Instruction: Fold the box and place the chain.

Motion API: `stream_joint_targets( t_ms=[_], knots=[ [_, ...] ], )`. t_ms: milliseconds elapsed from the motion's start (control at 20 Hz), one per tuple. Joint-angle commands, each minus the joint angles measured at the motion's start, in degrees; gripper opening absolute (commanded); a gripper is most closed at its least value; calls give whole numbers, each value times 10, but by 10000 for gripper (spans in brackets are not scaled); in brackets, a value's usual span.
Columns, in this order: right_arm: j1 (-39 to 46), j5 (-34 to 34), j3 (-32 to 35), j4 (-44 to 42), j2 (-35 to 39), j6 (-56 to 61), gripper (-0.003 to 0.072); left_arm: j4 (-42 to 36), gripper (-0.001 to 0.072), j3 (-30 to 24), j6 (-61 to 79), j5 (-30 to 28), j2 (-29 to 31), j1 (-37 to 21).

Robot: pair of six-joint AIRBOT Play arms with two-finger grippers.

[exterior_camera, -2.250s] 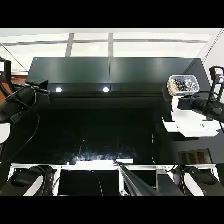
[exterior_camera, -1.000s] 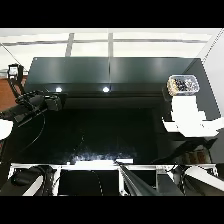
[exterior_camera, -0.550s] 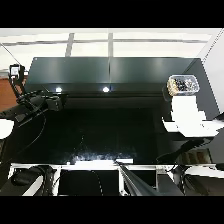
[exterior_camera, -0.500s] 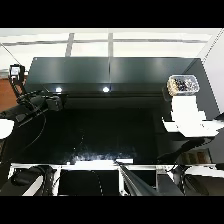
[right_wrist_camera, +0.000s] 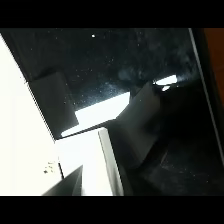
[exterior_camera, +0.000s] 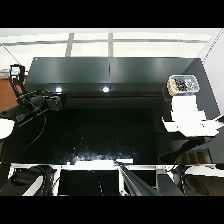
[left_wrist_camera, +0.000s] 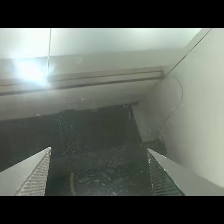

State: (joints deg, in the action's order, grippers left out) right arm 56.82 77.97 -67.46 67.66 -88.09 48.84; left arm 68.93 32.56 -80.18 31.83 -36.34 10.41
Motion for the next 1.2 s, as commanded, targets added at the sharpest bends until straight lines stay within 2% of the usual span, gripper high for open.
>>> stream_joint_targets(
  t_ms=[0, 200, 550, 750, 850, 1150],
  knots=[
    [0, 7, -1, -1, 0, -15, 20, 0, 708, 0, 0, 0, 0, 0],
    [-1, 33, 0, -6, 0, -25, 22, 0, 709, 0, 0, 0, 0, 0],
    [-2, 97, 7, -92, 2, -23, 24, 0, 709, 0, 0, 0, -1, 0],
    [-29, 120, 35, -124, 6, 8, 24, -1, 709, 0, 0, 0, -1, 0],
    [-59, 110, 66, -144, 19, 16, 24, -7, 709, 0, 0, 0, -1, 0],
    [-184, 45, 144, -291, 110, 26, 23, -7, 707, 0, 0, 24, -7, 0]
  ],
)
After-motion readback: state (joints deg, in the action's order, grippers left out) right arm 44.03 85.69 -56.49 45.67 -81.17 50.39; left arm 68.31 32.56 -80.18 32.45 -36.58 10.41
